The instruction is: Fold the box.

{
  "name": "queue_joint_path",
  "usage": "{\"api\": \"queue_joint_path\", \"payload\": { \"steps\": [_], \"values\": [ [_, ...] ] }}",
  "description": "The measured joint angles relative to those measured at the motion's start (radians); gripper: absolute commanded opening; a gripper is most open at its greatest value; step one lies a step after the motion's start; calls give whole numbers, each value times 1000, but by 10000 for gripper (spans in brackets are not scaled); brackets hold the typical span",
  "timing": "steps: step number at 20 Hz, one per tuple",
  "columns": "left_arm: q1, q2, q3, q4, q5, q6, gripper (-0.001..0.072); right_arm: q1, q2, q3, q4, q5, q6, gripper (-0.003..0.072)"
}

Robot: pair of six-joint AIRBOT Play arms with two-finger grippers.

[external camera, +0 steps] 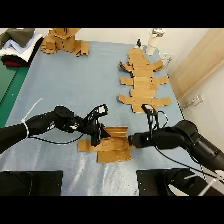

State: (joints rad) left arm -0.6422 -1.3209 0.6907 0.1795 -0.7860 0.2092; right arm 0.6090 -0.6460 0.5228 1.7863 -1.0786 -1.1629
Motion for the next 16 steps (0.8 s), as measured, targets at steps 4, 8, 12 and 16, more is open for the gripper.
{"api": "queue_joint_path", "payload": {
  "steps": [4, 8, 12, 16],
  "values": [
    [0, 0, 0, 0, 0, 0, 12, 275, 31, 5, -10, -86, 0, 1],
    [0, 0, 0, 0, 0, 0, 12, 667, 25, -19, -234, -109, 95, 6],
    [0, 0, 0, 0, 0, 0, 13, 973, 21, -94, -522, -77, 156, 356],
    [0, 0, 0, 0, -1, 0, 12, 1056, -9, -138, -721, -28, 177, 380]
  ]
}}
